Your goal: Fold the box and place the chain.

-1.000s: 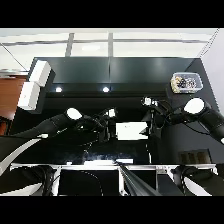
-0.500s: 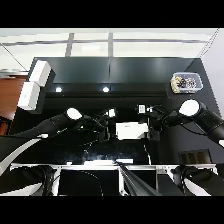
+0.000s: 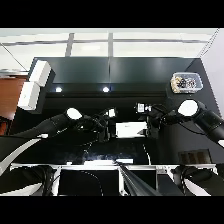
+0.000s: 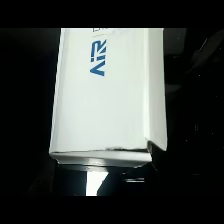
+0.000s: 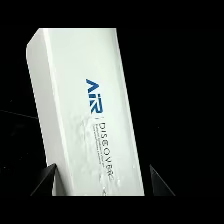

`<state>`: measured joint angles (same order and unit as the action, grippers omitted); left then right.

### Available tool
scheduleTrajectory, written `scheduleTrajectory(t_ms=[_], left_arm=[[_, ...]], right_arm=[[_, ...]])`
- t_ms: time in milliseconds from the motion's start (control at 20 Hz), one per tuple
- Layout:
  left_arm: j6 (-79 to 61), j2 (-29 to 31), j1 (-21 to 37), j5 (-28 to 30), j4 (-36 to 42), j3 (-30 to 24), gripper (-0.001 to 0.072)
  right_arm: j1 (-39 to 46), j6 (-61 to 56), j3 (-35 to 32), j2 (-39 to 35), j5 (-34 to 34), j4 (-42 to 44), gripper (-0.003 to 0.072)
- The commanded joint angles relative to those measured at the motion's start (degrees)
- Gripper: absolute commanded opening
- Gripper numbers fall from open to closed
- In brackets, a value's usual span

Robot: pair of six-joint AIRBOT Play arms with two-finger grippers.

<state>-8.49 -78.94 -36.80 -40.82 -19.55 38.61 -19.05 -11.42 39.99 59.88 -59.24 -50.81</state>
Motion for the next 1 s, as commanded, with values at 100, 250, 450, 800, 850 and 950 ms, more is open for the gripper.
scheduleTrajectory(t_ms=[100, 250, 450, 800, 850, 950], left_arm=[[0.0, 0.0, 0.0, -0.1, 0.0, 0.0, 0.0282], [0.0, 0.0, 0.0, -0.1, -0.1, 0.0, 0.0282], [0.0, 0.0, 0.0, -0.1, -0.1, 0.0, 0.0282], [0.0, 0.0, 0.0, -0.1, -0.1, 0.0, 0.0289], [0.0, 0.0, 0.0, -0.1, -0.1, 0.0, 0.0289], [0.0, 0.0, 0.0, -0.1, -0.1, 0.0, 0.0289]], right_arm=[[0.1, -1.7, 2.3, 0.0, 1.6, 0.0, 0.0720], [0.1, -2.5, 2.3, 0.0, 1.0, -0.1, 0.0720], [0.0, -2.6, 2.2, 0.0, -1.6, -0.2, 0.0519], [0.0, -4.1, 1.1, 0.0, -2.0, -0.2, 0.0480], [0.0, -4.1, 1.1, 0.0, -1.9, -0.2, 0.0479], [0.0, -4.1, 1.1, 0.0, -1.9, -0.2, 0.0274]])
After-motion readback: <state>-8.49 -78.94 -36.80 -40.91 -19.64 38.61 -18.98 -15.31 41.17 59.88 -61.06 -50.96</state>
